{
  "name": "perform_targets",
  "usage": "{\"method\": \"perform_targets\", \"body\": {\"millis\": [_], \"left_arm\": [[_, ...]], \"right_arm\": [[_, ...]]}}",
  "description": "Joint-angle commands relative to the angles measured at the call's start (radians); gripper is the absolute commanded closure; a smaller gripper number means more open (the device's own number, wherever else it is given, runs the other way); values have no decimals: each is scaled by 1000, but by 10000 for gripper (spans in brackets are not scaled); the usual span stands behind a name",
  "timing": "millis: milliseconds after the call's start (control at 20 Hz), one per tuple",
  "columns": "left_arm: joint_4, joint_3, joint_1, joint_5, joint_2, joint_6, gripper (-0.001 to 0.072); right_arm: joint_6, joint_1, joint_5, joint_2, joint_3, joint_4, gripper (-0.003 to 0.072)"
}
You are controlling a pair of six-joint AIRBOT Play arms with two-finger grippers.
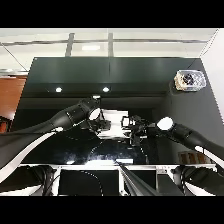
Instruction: Fold the box and place the chain.
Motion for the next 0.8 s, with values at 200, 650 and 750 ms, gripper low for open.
{"method": "perform_targets", "body": {"millis": [200,650,750], "left_arm": [[-6,0,0,2,0,0,680],[-5,0,2,2,0,0,680],[-5,0,2,3,0,0,680]], "right_arm": [[1,1,1,0,0,0,397],[552,-147,109,154,13,-280,676],[758,-270,248,222,32,-393,676]]}}
